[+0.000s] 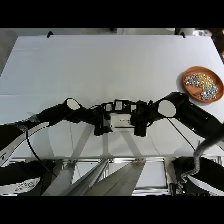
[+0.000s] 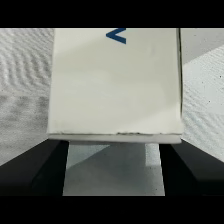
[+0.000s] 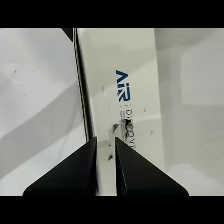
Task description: Fold the box and place the chain.
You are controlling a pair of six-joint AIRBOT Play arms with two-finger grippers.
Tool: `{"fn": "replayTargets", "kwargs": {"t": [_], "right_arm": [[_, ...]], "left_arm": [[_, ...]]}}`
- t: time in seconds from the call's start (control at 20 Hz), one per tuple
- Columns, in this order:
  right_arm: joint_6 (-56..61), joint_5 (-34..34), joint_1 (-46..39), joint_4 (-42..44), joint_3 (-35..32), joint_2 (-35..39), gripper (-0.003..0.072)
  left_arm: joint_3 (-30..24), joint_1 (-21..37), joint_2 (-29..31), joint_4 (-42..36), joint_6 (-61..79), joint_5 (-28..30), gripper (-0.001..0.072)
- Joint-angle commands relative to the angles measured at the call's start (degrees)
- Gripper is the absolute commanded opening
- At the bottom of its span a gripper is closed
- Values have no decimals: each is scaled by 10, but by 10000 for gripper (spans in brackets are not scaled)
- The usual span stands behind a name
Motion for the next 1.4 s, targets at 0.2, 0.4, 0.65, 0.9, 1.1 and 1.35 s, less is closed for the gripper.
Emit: {"fn": "replayTargets", "kwargs": {"t": [0.2, 0.4, 0.65, 0.9, 1.1, 1.35], "right_arm": [[-10, -57, 0, 130, -3, 18, 65], [-30, -132, 0, 239, -30, 10, 17], [-38, -196, -24, 294, -127, 7, 16], [-78, -182, -54, 313, -140, 7, 16], [-85, -164, -53, 313, -151, 7, 16], [-98, -176, -53, 322, -179, 7, 13]], "left_arm": [[0, 0, 0, 1, 1, 0, 290], [0, 0, 0, 1, 1, 0, 290], [0, 0, 0, 1, 1, 0, 290], [0, 0, 0, 1, 1, 0, 290], [0, 0, 0, 1, 1, 0, 290], [0, 0, 0, 1, 1, 0, 290]]}}
